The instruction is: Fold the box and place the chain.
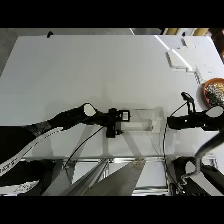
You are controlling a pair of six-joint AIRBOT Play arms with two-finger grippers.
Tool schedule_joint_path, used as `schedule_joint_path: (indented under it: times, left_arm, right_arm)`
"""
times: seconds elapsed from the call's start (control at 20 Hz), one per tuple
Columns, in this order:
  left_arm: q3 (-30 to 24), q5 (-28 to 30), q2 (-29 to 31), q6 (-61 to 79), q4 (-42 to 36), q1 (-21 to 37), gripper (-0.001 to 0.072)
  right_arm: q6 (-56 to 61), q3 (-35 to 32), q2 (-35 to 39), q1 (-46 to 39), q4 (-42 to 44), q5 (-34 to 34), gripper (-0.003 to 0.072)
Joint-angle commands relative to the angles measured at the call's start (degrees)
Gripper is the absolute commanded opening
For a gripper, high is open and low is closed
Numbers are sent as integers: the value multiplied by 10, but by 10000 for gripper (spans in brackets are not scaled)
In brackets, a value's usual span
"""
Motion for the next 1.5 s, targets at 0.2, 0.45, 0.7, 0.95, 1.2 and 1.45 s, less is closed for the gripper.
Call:
schedule_joint_path:
  times: [0.2, 0.45, 0.7, 0.95, 1.2, 1.45]
  left_arm:
    - [0, 0, 0, 0, 0, 0, 132]
    - [0, 0, 0, 0, 0, 0, 132]
    - [0, 0, 0, 0, 0, 0, 132]
    - [0, 0, 0, 0, 0, 0, 132]
    - [0, 0, 0, 0, 0, 0, 132]
    - [0, 0, 0, 0, 0, 0, 132]
  right_arm:
    - [-58, -14, 24, 0, 129, 71, 330]
    - [-58, -14, 58, 8, 161, 90, 337]
    - [-56, -14, 66, 84, 136, 68, 341]
    - [-15, -7, 66, 140, 137, 19, 343]
    - [165, 36, 62, 231, 26, -29, 342]
    - [392, 88, 29, 358, -149, -42, 342]
